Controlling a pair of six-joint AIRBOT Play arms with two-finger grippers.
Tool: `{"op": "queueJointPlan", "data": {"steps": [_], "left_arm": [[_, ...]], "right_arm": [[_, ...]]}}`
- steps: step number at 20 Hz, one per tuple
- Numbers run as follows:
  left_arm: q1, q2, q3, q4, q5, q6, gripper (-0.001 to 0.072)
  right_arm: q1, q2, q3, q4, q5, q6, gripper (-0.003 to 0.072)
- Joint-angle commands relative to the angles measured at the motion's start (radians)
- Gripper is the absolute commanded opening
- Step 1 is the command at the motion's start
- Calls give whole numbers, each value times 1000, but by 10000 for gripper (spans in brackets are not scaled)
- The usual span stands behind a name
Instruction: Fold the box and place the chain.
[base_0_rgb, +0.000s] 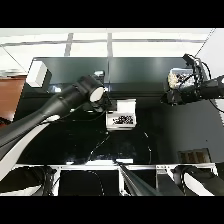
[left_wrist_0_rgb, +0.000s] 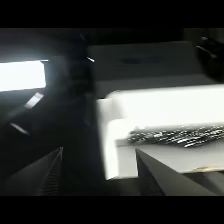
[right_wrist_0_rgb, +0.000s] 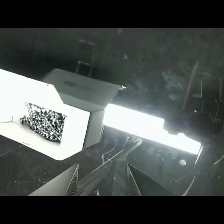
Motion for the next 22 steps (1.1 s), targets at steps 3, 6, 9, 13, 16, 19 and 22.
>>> {"op": "queueJointPlan", "data": {"steps": [3, 6, 9, 13, 16, 19, 22], "left_arm": [[81, 184, -91, 202, -164, 86, 522], [249, 304, -272, 162, -150, 90, 522], [459, 422, -514, -83, 77, 169, 522], [566, 437, -747, -741, 409, 959, 522], [514, 392, -765, -811, 393, 1551, 524], [412, 363, -765, -808, 410, 2116, 717], [332, 321, -731, -807, 481, 2324, 717]], "right_arm": [[-1, 1, 0, -2, -7, -2, 364], [-1, 1, 0, -3, -10, -2, 364], [-1, 0, 0, -3, -10, -1, 364], [-1, 0, 0, -3, -6, -1, 364], [-1, 0, 0, -3, -7, -1, 364], [-1, 0, 0, -6, -11, -1, 363], [0, 0, -17, -2, -10, 11, 364]]}}
